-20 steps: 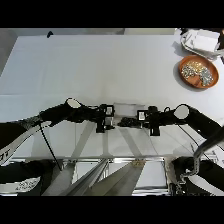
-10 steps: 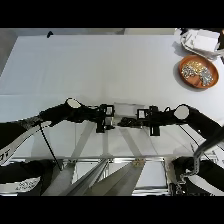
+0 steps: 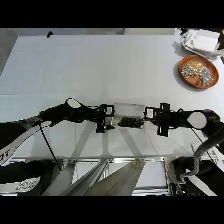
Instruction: Fold the box and place the chain.
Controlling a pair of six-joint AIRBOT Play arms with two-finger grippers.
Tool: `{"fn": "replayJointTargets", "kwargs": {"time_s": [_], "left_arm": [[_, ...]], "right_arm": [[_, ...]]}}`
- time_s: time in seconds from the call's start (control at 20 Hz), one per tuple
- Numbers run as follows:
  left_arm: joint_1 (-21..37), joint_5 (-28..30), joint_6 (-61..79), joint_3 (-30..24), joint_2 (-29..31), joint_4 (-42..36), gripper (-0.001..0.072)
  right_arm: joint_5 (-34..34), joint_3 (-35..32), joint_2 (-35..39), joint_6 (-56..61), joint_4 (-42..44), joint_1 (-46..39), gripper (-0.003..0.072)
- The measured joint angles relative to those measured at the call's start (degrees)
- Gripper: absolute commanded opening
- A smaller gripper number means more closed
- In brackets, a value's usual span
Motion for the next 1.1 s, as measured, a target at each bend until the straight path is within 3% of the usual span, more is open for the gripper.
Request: {"fn": "replayJointTargets", "kwargs": {"time_s": [0.25,0.45,0.65,0.95,1.1], "left_arm": [[0.00,0.00,0.00,0.00,0.00,0.00,0.0251],[0.00,0.00,0.00,0.00,0.00,0.00,0.0251],[0.00,0.00,0.00,0.00,0.00,0.00,0.0251],[0.00,0.00,0.00,0.00,0.00,0.00,0.0251],[0.00,0.00,0.00,0.00,0.00,0.00,0.0251]], "right_arm": [[0.92,-0.02,12.59,1.16,11.63,0.00,0.0010],[-2.19,-0.02,15.47,1.36,22.80,0.85,0.0010],[-8.26,-0.02,12.74,1.33,30.60,5.66,0.0010],[-15.98,-0.02,2.36,1.29,35.10,12.76,0.0013],[-17.35,0.00,-2.95,2.73,35.69,13.92,0.0062]]}}
